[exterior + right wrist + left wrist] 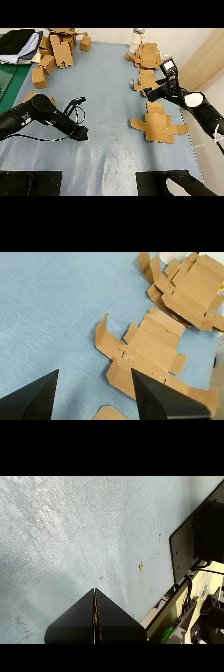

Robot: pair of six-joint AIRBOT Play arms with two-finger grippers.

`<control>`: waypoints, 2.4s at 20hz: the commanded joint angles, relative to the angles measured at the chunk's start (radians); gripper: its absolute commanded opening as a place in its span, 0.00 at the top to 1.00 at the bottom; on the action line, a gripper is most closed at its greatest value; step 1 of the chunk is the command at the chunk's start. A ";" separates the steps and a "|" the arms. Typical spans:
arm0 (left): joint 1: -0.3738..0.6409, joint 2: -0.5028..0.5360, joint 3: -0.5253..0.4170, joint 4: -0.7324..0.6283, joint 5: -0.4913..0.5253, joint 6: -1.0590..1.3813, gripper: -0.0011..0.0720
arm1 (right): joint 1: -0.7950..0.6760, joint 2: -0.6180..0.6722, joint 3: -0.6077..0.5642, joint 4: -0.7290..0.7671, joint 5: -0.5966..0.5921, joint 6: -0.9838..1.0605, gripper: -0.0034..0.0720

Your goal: Fold the box.

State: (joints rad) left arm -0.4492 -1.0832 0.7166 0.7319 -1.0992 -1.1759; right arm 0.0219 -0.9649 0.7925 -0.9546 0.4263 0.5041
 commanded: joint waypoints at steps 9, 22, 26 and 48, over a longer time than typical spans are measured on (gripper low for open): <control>0.000 0.000 -0.001 0.000 0.000 0.000 0.97 | 0.000 0.000 0.000 0.000 0.000 0.000 0.00; 0.000 0.000 -0.001 0.000 0.098 0.000 0.97 | 0.000 0.000 0.001 0.069 0.140 0.159 0.00; 0.001 0.000 -0.001 0.001 0.107 0.000 0.97 | 0.010 -0.008 0.000 0.261 0.336 0.302 0.00; 0.001 0.000 -0.001 -0.089 0.176 0.000 0.97 | -0.269 -0.197 0.198 -0.122 0.596 0.986 0.02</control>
State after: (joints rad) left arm -0.4492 -1.0832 0.7162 0.6598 -0.9310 -1.1759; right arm -0.1051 -1.1091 0.8993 -0.7273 0.8696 1.2980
